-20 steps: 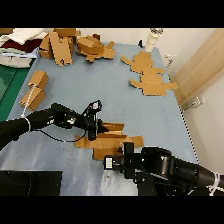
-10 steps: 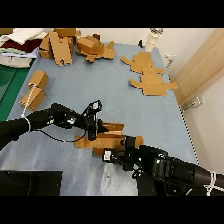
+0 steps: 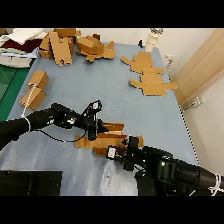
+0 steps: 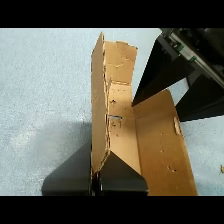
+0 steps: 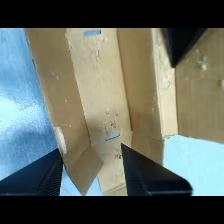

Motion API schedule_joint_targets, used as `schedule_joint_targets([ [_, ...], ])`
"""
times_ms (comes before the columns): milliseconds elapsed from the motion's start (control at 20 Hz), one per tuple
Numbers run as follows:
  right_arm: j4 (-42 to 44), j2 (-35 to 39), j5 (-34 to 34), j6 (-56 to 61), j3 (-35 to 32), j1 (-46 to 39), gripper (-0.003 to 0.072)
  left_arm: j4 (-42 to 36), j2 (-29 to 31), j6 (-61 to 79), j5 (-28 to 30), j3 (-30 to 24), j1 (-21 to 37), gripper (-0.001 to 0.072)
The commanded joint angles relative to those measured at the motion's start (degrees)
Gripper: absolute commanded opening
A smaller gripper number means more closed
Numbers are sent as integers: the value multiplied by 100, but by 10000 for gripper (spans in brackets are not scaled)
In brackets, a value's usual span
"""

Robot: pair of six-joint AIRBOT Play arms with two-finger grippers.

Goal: Fold the box.

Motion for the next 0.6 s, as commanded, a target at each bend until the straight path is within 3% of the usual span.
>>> schedule_joint_targets([
  [0, 22, 599, -704, -33, -564, -358, 556, 0, -4, 0, 2, 2, 0, 15],
  [200, 398, 1043, -1106, -258, -634, -1005, 556, 0, -4, 0, 0, 2, 0, 15],
  [400, 1484, 1019, -1285, -1576, -629, -1368, 557, 2, -4, 0, 0, 2, 0, 15],
  [550, 1613, 1019, -1283, -1958, -608, -1558, 556, 0, -4, 2, 2, 2, 0, 15],
])
